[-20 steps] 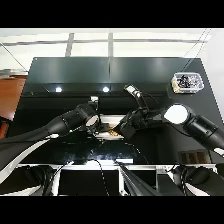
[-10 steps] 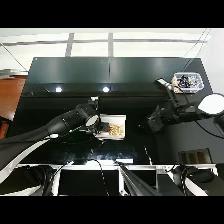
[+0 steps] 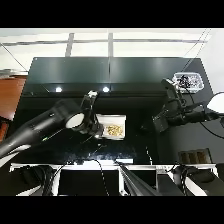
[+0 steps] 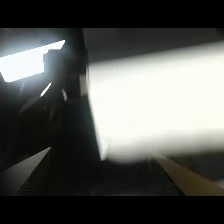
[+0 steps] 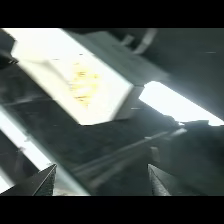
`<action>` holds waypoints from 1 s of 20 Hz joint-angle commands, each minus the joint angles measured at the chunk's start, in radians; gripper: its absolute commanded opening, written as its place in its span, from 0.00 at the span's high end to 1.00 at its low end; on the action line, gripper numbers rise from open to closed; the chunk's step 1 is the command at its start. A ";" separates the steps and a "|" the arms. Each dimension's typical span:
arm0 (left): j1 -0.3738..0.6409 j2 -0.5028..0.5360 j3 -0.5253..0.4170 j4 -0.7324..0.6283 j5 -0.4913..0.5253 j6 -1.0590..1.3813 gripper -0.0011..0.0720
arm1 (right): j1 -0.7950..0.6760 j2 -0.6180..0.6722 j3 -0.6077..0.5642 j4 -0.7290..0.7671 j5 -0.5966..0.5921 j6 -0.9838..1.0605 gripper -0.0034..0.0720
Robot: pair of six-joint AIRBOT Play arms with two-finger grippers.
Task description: Fold the box and place the chain.
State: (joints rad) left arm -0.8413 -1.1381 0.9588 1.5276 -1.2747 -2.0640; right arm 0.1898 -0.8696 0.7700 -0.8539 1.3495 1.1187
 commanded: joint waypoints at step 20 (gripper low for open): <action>0.826 0.248 -0.360 -0.519 0.087 0.834 0.02 | 0.348 -0.572 0.499 -0.064 -0.130 -0.125 0.01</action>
State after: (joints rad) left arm -0.0265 -0.8612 0.6010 1.0336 -1.1934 -1.2491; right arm 0.5224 -1.4235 1.2633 -0.9127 1.1538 1.0534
